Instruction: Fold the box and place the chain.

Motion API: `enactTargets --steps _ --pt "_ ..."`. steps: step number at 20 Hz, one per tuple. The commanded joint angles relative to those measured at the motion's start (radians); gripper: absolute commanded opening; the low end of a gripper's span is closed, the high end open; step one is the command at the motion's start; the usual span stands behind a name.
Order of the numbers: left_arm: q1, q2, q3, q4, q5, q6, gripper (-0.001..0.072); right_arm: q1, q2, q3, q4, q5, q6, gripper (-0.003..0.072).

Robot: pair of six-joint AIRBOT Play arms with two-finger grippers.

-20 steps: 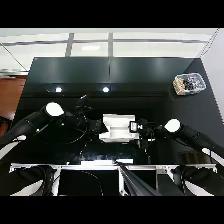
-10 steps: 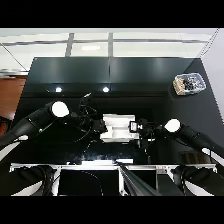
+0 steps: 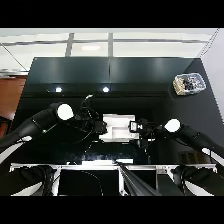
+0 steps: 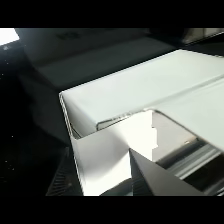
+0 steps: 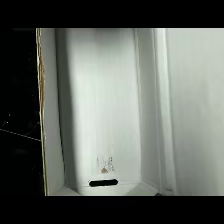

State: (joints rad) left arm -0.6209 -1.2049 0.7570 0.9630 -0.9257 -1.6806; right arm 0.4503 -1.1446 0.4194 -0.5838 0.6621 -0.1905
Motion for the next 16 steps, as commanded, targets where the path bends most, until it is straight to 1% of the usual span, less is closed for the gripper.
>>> enactTargets --steps 1,4,7,11,13,14,16 --pt "-0.037 -0.031 0.030 0.080 0.006 -0.058 0.0440 0.000 -0.001 0.000 0.000 -0.001 0.001 0.0409" --pt "-0.051 -0.060 0.056 0.081 0.007 -0.083 0.0440 0.000 -0.001 0.000 0.000 -0.001 0.001 0.0409" --pt "-0.051 -0.066 0.068 0.091 0.005 -0.108 0.0440 0.000 -0.001 0.000 0.000 -0.001 0.001 0.0409" --pt "-0.055 -0.066 0.086 0.130 -0.047 -0.174 0.0440 0.000 -0.001 0.000 0.000 0.000 0.001 0.0409" --pt "-0.074 -0.066 0.100 0.139 -0.047 -0.198 0.0440 0.000 -0.001 0.000 0.000 -0.001 0.001 0.0409" --pt "-0.092 -0.066 0.109 0.171 -0.046 -0.231 0.0440 0.000 -0.001 0.000 0.000 0.000 0.001 0.0409" --pt "-0.132 -0.066 0.128 0.275 -0.058 -0.322 0.0440 0.000 -0.001 0.000 0.000 0.000 0.001 0.0409"
